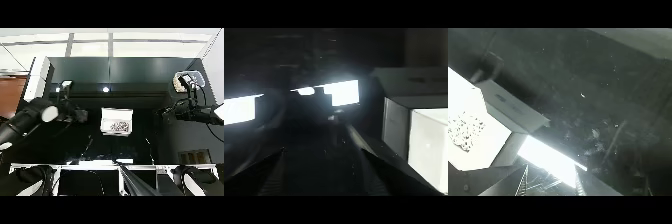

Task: Fold the box and place the chain.

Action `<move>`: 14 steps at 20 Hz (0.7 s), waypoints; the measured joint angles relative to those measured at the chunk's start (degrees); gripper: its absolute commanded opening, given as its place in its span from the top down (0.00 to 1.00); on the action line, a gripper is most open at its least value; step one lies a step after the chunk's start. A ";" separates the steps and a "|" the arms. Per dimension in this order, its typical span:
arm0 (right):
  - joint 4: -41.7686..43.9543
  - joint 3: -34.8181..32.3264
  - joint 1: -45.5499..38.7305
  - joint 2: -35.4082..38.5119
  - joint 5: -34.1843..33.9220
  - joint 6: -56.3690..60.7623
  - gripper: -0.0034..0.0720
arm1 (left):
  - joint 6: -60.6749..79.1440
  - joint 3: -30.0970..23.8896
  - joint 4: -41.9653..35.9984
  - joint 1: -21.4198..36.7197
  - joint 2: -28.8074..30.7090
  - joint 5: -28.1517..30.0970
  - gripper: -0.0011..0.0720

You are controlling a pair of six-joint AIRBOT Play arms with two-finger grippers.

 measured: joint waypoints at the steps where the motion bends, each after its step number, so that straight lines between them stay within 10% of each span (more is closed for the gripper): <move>1: 0.07 0.00 0.00 0.00 -0.09 0.57 0.49 | 8.07 -1.84 -6.97 2.95 0.44 1.07 0.06; 7: 0.11 0.00 0.00 0.00 -0.15 2.91 0.49 | 68.78 -6.58 -39.87 14.34 -5.05 -6.75 0.01; 14: 0.11 0.00 0.00 0.00 -0.13 5.03 0.49 | 111.06 -4.79 -43.82 10.25 -11.28 -6.21 0.01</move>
